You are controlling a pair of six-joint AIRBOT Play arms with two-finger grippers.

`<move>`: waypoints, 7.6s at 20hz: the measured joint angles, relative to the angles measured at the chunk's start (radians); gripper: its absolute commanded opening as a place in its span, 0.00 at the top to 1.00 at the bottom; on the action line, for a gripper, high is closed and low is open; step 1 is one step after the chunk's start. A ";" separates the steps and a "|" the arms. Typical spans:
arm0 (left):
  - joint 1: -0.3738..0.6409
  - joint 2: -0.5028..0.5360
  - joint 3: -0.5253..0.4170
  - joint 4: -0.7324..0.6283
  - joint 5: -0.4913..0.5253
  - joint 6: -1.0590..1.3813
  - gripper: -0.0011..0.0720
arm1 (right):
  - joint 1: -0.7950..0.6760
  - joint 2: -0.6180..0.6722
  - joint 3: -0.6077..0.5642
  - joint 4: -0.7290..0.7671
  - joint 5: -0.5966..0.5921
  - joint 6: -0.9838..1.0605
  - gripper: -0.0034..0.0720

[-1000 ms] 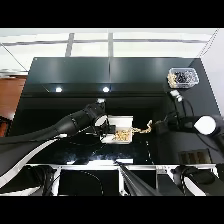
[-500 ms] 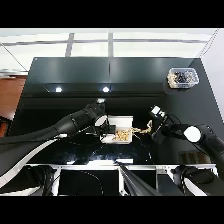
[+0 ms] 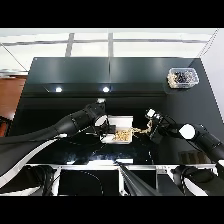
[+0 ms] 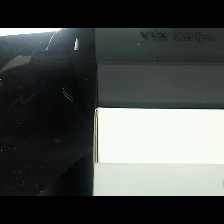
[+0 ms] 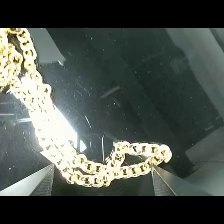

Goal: Fold the box and place the chain.

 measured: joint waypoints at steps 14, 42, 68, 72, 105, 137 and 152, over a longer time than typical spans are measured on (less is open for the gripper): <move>0.000 0.000 0.000 0.000 0.001 0.000 0.94 | 0.000 0.014 0.040 0.014 0.074 -0.001 0.94; 0.000 0.000 0.000 0.000 0.000 0.000 0.94 | 0.021 0.106 0.663 0.478 0.708 0.413 0.94; 0.028 0.020 0.072 -0.065 -0.011 0.069 0.21 | -0.233 0.151 0.444 0.357 0.829 0.472 0.30; 0.037 0.134 0.081 0.013 -0.104 0.265 0.21 | -0.271 0.160 0.447 0.357 0.858 0.474 0.30; 0.476 0.201 -0.486 -0.981 0.235 2.646 0.01 | -0.284 0.163 0.448 0.357 0.711 0.521 0.30; 0.360 0.188 -0.472 -0.990 0.340 2.593 0.02 | -0.284 0.163 0.448 0.357 0.704 0.522 0.30; 0.342 0.188 -0.470 -0.994 0.354 2.589 0.49 | -0.284 0.163 0.448 0.357 0.704 0.523 0.30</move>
